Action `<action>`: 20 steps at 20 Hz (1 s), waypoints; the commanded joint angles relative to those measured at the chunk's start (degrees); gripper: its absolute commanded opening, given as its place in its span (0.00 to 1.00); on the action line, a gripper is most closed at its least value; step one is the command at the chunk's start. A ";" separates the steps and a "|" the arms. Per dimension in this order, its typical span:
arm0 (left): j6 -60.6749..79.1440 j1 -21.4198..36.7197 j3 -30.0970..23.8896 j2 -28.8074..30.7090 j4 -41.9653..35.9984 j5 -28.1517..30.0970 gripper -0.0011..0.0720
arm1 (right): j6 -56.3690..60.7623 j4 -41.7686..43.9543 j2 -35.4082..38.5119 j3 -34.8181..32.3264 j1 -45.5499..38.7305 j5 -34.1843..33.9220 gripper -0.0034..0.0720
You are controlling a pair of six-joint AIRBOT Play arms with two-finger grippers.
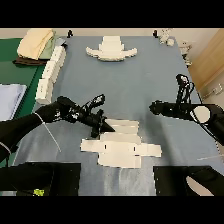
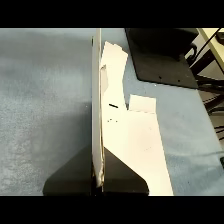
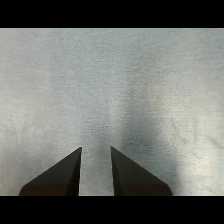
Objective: Fold the box.
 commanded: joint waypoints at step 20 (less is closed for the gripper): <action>8.09 -11.41 -11.32 10.91 -5.29 22.71 0.03 | -0.02 -0.07 -0.04 -0.04 -0.02 0.02 0.41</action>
